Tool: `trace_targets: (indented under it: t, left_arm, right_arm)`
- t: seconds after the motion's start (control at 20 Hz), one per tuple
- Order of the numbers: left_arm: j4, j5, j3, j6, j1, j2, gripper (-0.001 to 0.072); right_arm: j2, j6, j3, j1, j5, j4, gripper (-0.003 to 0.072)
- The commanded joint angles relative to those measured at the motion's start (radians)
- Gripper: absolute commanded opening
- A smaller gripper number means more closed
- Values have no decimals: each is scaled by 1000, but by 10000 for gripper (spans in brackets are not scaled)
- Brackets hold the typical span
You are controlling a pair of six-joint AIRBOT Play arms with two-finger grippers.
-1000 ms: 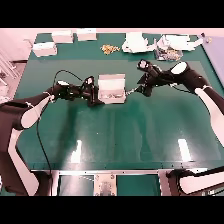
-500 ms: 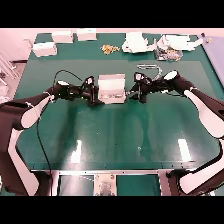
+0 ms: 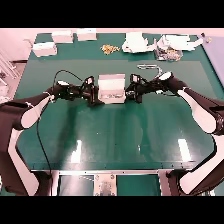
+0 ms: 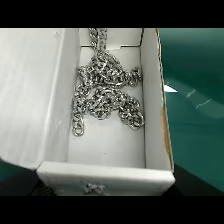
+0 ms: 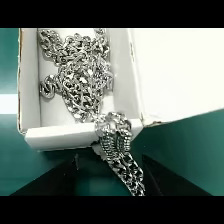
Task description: Fold the box and place the chain.
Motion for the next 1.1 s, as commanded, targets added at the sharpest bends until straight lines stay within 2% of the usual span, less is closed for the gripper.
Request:
trace_targets:
  t: [0.0,0.1,0.2,0.25,0.3,0.5,1.05]
  left_arm:
    - [0,1,1,0,1,0,290]
    - [0,0,1,0,1,0,290]
    - [0,0,1,0,1,0,290]
    - [0,1,0,0,1,0,290]
    - [0,0,1,0,1,0,290]
    - [0,0,1,0,1,0,290]
    - [0,0,1,0,1,0,290]
  right_arm:
    - [-23,-6,14,1,1,7,389]
    - [-31,-6,14,1,1,8,387]
    - [-40,-6,19,1,1,7,338]
    - [-45,-6,23,1,0,8,281]
    - [-49,-6,25,1,-3,8,256]
    - [-53,12,31,1,-41,26,7]
    - [31,186,71,-1,-45,-13,6]
